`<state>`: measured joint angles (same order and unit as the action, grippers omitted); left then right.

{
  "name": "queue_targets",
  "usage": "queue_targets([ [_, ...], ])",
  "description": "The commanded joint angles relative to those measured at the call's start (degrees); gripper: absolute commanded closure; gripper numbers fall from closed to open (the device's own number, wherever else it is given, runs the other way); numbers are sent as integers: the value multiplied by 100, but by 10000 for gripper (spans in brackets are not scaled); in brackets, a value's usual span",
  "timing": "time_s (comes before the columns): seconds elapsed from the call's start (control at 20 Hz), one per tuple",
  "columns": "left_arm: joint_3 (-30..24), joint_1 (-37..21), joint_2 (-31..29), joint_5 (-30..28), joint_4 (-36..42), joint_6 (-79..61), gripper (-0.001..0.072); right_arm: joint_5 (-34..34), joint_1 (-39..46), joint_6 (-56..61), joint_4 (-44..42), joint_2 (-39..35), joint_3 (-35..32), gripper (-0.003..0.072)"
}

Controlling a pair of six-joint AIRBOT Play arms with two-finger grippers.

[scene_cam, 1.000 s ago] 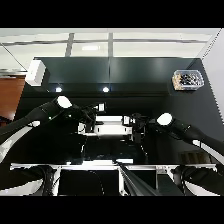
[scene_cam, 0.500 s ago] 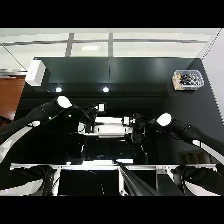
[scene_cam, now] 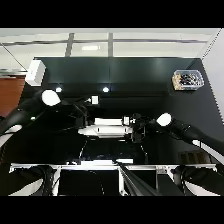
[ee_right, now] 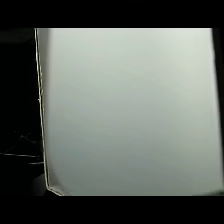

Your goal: Fold the box and place the chain.

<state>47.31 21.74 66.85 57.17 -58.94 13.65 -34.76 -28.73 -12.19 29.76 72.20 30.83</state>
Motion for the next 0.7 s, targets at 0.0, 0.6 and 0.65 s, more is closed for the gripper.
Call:
queue_targets([
  [0.0,42,-273,-763,1080,-901,1759,193,2,-2,0,-11,-2,4,226],
  [0.6,-1379,190,28,-2793,4640,1427,681,2,-2,0,-11,-2,2,226],
  [0.65,-1316,192,208,-2625,4291,1394,681,2,-2,-2,-11,-2,4,226],
])
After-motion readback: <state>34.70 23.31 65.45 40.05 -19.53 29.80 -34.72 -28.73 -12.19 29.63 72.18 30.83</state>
